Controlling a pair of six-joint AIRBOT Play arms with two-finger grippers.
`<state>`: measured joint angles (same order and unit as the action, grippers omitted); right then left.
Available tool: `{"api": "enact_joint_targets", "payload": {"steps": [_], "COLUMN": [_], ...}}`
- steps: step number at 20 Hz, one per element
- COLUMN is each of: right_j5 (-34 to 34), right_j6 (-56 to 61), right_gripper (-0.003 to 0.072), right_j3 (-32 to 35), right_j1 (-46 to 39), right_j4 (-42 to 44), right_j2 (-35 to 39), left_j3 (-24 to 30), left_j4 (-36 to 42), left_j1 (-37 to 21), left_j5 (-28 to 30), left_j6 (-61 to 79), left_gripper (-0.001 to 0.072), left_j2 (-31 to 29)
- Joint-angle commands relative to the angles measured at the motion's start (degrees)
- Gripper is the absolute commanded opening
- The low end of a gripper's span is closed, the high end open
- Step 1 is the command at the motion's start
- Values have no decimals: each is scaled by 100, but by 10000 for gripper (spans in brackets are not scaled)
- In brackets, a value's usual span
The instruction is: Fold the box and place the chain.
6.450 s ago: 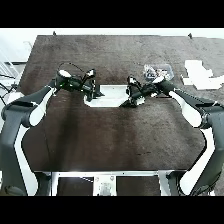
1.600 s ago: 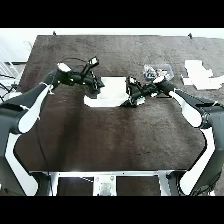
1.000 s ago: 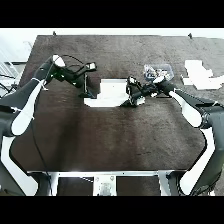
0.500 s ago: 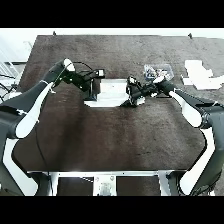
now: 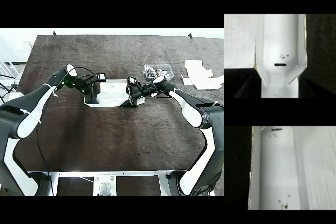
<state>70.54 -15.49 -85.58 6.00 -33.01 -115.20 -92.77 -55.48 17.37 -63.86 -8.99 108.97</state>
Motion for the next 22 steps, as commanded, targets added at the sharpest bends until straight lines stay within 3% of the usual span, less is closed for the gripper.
{"api": "enact_joint_targets", "payload": {"steps": [1,5,6,7,17,18,19,22], "right_j5": [2,2,2,2,2,2,2,2], "right_j6": [0,0,0,0,0,0,0,0], "right_gripper": [587,587,587,587,587,587,587,587], "right_j3": [0,0,0,0,0,0,0,0], "right_j1": [-2,-2,-2,-2,-2,-2,-2,-2], "right_j4": [2,2,2,2,2,2,2,2], "right_j2": [-2,-2,-2,-2,-2,-2,-2,-2], "left_j3": [72,90,90,90,90,90,90,90], "left_j4": [28,17,26,42,584,586,629,817], "left_j1": [9,9,9,9,9,9,9,9], "left_j5": [125,125,94,46,-107,-109,-105,11], "left_j6": [7,9,15,105,632,640,656,656], "left_gripper": [655,647,480,423,413,270,222,220], "left_j2": [15,15,15,15,17,15,15,17]}}
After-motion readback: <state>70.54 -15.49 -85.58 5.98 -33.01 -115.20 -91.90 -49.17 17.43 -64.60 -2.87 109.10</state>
